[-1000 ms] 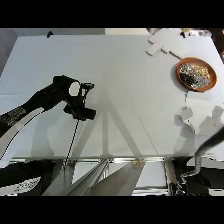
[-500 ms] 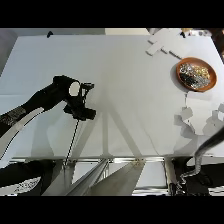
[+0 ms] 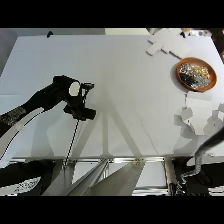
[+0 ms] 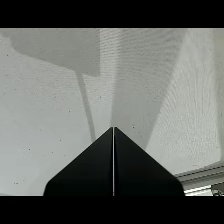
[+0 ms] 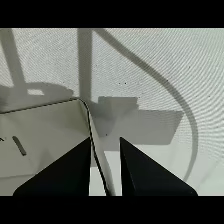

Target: Fold the box and place the chain.

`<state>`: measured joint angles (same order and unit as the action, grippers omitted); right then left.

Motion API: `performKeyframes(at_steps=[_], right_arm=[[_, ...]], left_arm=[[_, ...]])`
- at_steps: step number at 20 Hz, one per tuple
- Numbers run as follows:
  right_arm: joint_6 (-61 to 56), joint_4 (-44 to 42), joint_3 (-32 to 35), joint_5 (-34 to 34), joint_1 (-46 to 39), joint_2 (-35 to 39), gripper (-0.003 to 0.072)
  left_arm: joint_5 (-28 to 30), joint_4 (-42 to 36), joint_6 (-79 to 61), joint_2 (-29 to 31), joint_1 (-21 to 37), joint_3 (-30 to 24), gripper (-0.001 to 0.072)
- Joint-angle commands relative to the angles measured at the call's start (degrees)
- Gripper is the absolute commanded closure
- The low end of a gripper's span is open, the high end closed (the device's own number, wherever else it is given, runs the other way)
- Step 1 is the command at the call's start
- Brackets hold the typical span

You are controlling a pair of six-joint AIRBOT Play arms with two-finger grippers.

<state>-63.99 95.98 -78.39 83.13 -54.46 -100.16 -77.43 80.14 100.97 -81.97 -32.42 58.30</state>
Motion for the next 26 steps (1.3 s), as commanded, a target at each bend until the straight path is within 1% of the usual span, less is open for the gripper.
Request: performKeyframes(at_steps=[1, 2, 3, 5, 8, 9, 10, 12, 13, 16, 17, 19, 21, 23, 25, 26], right_arm=[[2.93, -1.57, -0.02, 0.42, 0.00, 0.94, 0.0561], [3.08, -1.99, -0.02, 0.50, 0.00, 1.31, 0.0622], [3.19, -2.23, -0.02, 0.87, 0.00, 1.66, 0.0665], [5.79, -4.17, -0.02, 1.62, 0.04, 2.78, 0.0666], [11.13, -16.24, 1.14, 1.81, 2.80, 7.34, 0.0670], [12.63, -18.23, 2.97, 1.86, 5.14, 10.03, 0.0670], [13.14, -18.56, 5.70, 1.20, 7.69, 12.96, 0.0670], [13.44, -20.24, 14.84, -2.58, 13.14, 20.90, 0.0671], [14.01, -23.26, 21.14, -5.92, 15.80, 25.90, 0.0671], [16.57, -37.44, 41.42, -15.56, 23.12, 42.56, 0.0671], [16.72, -40.76, 46.99, -17.46, 25.64, 48.02, 0.0671], [15.69, -45.00, 55.84, -19.37, 30.84, 58.99, 0.0670], [10.60, -46.05, 60.59, -19.52, 35.45, 68.94, 0.0669], [3.93, -47.50, 61.48, -23.02, 40.19, 77.22, 0.0669], [0.20, -48.63, 61.48, -26.08, 44.50, 82.05, 0.0669], [-2.01, -48.52, 61.48, -27.32, 46.56, 82.90, 0.0670]], left_arm=[[0.02, 0.02, -0.02, -0.02, -0.02, 0.00, 0.0698], [0.02, 0.02, -0.02, -0.02, -0.02, -0.02, 0.0698], [0.02, 0.02, -0.02, -0.02, -0.02, 0.00, 0.0698], [0.02, 0.02, -0.02, -0.02, -0.02, 0.00, 0.0698], [0.02, 0.02, -0.02, -0.02, -0.02, -0.02, 0.0698], [0.00, 0.02, -0.02, -0.02, -0.02, 0.00, 0.0698], [0.02, 0.02, -0.02, -0.02, -0.02, 0.00, 0.0698], [0.02, 0.02, -0.02, -0.02, -0.02, 0.00, 0.0698], [0.02, 0.02, -0.02, -0.02, -0.02, 0.00, 0.0698], [0.02, 0.02, -0.02, -0.02, -0.02, 0.00, 0.0698], [0.02, 0.00, -0.02, -0.02, -0.02, -0.02, 0.0698], [0.00, 0.02, -0.02, -0.02, -0.02, 0.00, 0.0698], [0.00, 0.02, -0.02, -0.02, -0.02, 0.00, 0.0698], [-0.22, 0.04, -0.02, -0.02, -0.02, 0.00, 0.0698], [-0.22, 0.02, -0.02, -0.02, -0.02, 0.00, 0.0698], [-0.15, 0.04, -0.02, -0.02, -0.02, 0.00, 0.0698]])
